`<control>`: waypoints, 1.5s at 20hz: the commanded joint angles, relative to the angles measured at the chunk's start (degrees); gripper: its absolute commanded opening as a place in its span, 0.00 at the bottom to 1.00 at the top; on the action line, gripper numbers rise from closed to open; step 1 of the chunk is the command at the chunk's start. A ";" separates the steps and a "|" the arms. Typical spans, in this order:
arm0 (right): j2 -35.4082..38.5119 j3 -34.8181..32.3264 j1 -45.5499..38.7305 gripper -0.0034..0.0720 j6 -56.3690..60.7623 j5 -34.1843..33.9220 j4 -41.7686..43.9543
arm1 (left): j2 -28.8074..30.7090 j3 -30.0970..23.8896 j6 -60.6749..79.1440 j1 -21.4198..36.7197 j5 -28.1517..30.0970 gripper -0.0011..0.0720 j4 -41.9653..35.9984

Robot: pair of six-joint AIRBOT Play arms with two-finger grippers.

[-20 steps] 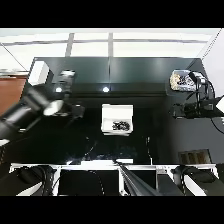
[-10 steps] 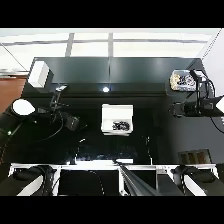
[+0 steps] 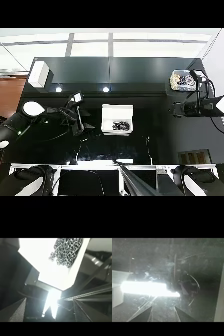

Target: Fold the box and place the chain.

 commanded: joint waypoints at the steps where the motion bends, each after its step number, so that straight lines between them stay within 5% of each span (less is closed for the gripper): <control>1: 0.00 -0.04 0.00 0.48 0.07 0.09 0.22 | -3.87 1.05 13.90 -0.42 -0.35 1.00 -2.40; 6: 0.00 -0.04 0.00 0.48 0.07 0.07 0.22 | -12.52 1.62 19.28 -2.97 0.22 1.00 -4.20; 10: 0.00 -0.07 0.00 0.48 0.07 0.04 0.22 | -15.43 1.64 20.65 -6.16 5.92 1.00 -5.29; 12: 0.00 -0.04 0.00 0.48 0.07 0.02 0.20 | -17.64 2.49 20.63 -6.08 3.63 1.00 -6.78; 26: -0.04 -0.04 0.00 0.48 0.07 -0.83 0.20 | -20.00 6.14 21.24 -8.85 3.06 0.97 -3.63; 28: -0.11 -0.07 0.00 0.48 0.07 -1.57 0.22 | -19.98 6.14 21.22 -9.09 3.04 0.94 -3.61; 30: -0.28 -0.07 0.00 0.48 0.04 -2.43 0.44 | -19.98 6.14 21.20 -9.49 3.02 0.64 -3.63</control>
